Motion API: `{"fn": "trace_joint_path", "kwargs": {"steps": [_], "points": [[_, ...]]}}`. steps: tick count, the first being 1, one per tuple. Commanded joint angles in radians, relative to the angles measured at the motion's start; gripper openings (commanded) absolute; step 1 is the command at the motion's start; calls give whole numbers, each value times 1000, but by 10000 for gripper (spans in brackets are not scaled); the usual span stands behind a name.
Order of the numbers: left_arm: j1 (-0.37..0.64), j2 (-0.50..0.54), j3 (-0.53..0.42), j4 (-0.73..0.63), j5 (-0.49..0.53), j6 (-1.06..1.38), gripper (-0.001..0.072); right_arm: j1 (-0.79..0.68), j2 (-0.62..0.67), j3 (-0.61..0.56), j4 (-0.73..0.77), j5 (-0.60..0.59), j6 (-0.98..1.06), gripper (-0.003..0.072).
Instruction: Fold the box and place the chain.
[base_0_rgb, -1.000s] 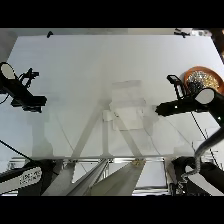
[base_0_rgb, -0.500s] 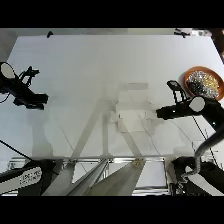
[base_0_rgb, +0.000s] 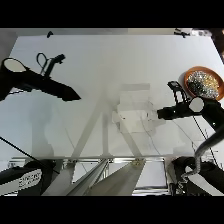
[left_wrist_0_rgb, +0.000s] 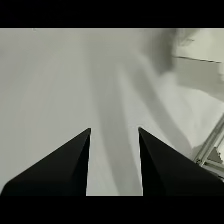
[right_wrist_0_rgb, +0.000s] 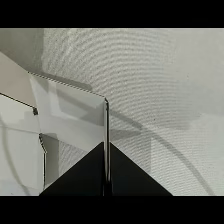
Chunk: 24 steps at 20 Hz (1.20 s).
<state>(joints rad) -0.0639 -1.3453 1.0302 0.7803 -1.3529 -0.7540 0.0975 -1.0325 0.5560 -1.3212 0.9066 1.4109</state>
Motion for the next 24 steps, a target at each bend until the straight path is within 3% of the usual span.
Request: {"fn": "trace_joint_path", "kwargs": {"steps": [1,3,5,9,15,20,24], "points": [[-204,-6,0,-107,111,261,347,1,0,0,0,2,3,7],[-306,-19,0,-107,245,275,376,1,0,0,5,8,2,7],[-373,-46,0,-121,335,281,539,1,0,0,16,10,-5,7],[-427,-140,0,-214,393,289,648,1,0,0,17,10,-6,7],[-433,-225,0,-271,405,347,650,1,0,0,17,18,-6,7],[-436,-262,0,-453,422,491,651,1,0,0,17,21,-6,7],[-436,-282,1,-480,423,551,651,1,0,0,23,21,-25,7]]}}
